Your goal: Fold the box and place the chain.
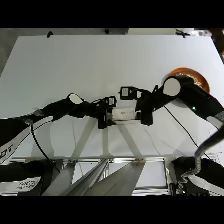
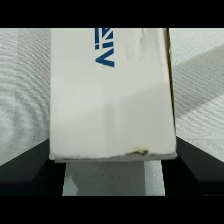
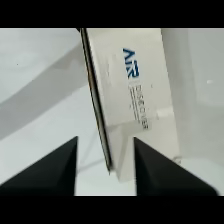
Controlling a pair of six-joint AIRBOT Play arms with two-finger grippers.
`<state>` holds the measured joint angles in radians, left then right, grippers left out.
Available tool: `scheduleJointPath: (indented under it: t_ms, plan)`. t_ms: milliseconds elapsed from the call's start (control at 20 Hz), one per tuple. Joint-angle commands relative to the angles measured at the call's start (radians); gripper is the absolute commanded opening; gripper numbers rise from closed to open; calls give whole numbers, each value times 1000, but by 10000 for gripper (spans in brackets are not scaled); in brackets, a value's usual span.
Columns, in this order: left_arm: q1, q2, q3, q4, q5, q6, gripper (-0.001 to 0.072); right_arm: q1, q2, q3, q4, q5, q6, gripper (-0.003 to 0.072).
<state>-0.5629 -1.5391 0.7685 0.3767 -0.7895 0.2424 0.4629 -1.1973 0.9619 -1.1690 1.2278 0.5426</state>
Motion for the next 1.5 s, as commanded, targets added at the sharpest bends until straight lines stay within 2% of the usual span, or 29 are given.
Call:
scheduleJointPath:
  t_ms: [0,150,200,300,550,800,1150,1450]
  plan:
    - [0,1,0,0,0,0,366,-74,31,0,109,60,37,140]
    - [0,1,0,0,0,0,366,-116,29,-54,460,-42,-44,25]
    - [0,1,0,0,0,0,366,-115,26,-85,562,-84,-107,25]
    - [0,1,0,0,0,0,366,-105,15,-139,653,-145,-173,7]
    - [0,1,0,0,0,0,366,-105,-29,-227,692,-174,-229,6]
    - [0,1,0,0,0,0,366,-105,-125,-237,759,-174,-265,5]
    - [0,1,0,0,0,0,366,-105,-186,-238,729,-170,-279,5]
    - [0,1,0,0,0,0,366,-105,-187,-242,668,-185,-279,5]
